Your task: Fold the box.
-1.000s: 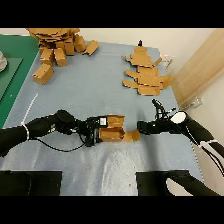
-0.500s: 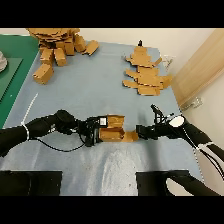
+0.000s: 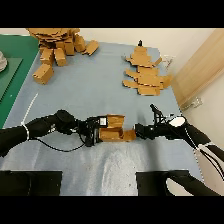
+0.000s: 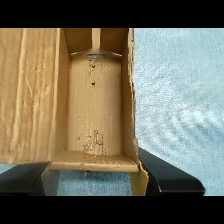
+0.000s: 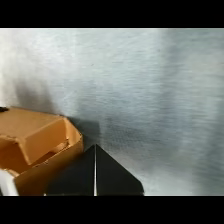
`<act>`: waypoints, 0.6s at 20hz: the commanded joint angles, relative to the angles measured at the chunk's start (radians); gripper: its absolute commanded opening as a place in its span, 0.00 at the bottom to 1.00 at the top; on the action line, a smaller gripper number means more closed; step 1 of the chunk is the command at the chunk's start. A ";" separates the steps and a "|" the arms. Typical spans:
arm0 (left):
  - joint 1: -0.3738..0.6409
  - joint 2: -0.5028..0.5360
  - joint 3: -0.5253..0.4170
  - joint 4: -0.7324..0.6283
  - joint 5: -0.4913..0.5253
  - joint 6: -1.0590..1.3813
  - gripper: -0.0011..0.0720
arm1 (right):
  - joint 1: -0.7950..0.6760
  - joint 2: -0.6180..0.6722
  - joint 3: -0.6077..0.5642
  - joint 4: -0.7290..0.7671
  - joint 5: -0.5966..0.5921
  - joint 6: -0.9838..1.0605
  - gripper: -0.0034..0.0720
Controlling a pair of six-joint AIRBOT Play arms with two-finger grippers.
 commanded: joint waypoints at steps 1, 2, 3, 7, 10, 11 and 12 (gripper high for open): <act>0.000 0.000 0.001 0.000 0.000 0.000 0.65 | 0.031 0.015 0.000 0.101 0.035 -0.053 0.05; 0.000 0.000 0.001 0.000 0.000 0.000 0.65 | 0.045 0.031 0.002 0.109 0.037 -0.060 0.05; 0.000 0.000 0.001 0.000 0.000 0.000 0.65 | 0.049 0.048 0.004 0.107 0.039 -0.063 0.05; 0.000 0.000 0.001 0.000 0.000 0.000 0.65 | 0.048 0.117 0.006 0.106 0.042 -0.062 0.22; 0.000 0.000 0.001 0.000 0.000 0.000 0.65 | 0.049 0.129 0.006 0.107 0.045 -0.055 0.38; 0.000 0.000 0.001 0.000 0.000 0.000 0.65 | 0.052 0.129 0.006 0.107 0.046 -0.055 0.43; 0.000 0.000 0.001 0.000 0.000 0.000 0.65 | 0.062 0.129 0.005 0.108 0.045 -0.053 0.43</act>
